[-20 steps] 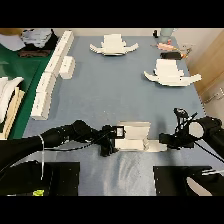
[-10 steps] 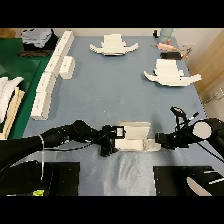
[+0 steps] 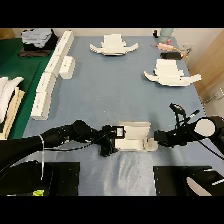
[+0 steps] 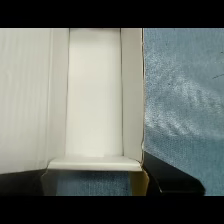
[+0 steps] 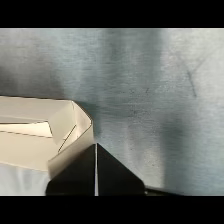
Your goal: Fold the box.
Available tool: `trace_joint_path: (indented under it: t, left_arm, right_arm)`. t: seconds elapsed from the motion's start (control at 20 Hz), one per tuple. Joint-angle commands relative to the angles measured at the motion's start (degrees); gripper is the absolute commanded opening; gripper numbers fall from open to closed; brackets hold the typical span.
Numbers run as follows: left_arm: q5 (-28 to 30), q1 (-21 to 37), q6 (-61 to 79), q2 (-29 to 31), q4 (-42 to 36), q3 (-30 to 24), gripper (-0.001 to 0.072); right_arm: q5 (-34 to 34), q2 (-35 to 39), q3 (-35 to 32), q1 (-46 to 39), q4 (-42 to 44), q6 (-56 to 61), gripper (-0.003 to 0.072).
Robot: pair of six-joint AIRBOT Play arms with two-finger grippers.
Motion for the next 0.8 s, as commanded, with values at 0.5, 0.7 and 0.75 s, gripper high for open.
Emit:
trace_joint_path:
  t: [0.5, 0.7, 0.75]
  left_arm:
    - [0.02, 0.02, 0.0, -0.04, 0.0, 0.04, 0.0525]
    - [0.0, 0.02, 0.0, -0.04, 0.0, 0.02, 0.0525]
    - [0.02, 0.02, 0.02, -0.04, 0.0, 0.02, 0.0525]
  right_arm:
    - [-1.33, -2.01, 0.11, -0.04, 7.89, -7.96, 0.0106]
    - [-1.9, -1.95, 0.11, -0.04, 7.8, -7.91, 0.0311]
    - [-1.9, -1.95, 0.11, -0.04, 7.74, -7.87, 0.031]
